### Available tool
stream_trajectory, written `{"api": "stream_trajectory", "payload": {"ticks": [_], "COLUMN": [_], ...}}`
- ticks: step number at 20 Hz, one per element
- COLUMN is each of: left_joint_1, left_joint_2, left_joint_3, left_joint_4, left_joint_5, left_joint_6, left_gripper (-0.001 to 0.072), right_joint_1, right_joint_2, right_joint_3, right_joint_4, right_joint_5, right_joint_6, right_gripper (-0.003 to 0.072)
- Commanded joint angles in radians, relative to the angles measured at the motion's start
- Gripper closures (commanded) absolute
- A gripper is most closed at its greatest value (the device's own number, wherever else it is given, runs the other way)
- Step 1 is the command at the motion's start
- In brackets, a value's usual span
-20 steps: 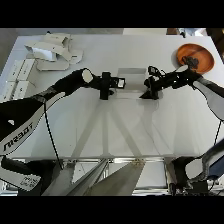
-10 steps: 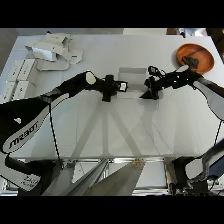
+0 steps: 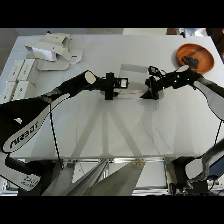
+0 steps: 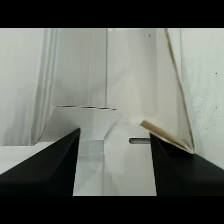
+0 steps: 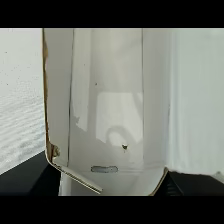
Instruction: Fold the box and place the chain.
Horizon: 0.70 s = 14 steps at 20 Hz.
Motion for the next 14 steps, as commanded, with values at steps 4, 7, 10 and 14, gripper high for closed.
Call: {"api": "stream_trajectory", "payload": {"ticks": [4,7,10,14], "left_joint_1": [0.002,0.012,0.034,0.086], "left_joint_2": [0.0,0.013,0.058,0.146], "left_joint_3": [0.0,0.0,0.0,-0.001], "left_joint_4": [-0.019,-0.019,-0.019,-0.018], "left_joint_5": [0.001,-0.013,-0.06,-0.157], "left_joint_6": [0.0,0.0,-0.001,-0.081], "left_gripper": [0.0177,0.0474,0.063,0.063], "right_joint_1": [0.001,0.001,0.001,0.001], "right_joint_2": [-0.001,-0.001,0.0,-0.001], "right_joint_3": [0.0,0.001,0.001,0.0], "right_joint_4": [0.002,0.002,0.002,0.002], "right_joint_5": [0.0,0.0,0.0,0.0], "right_joint_6": [0.003,0.003,0.003,0.003], "right_gripper": [0.0247,0.0247,0.0247,0.0247]}}
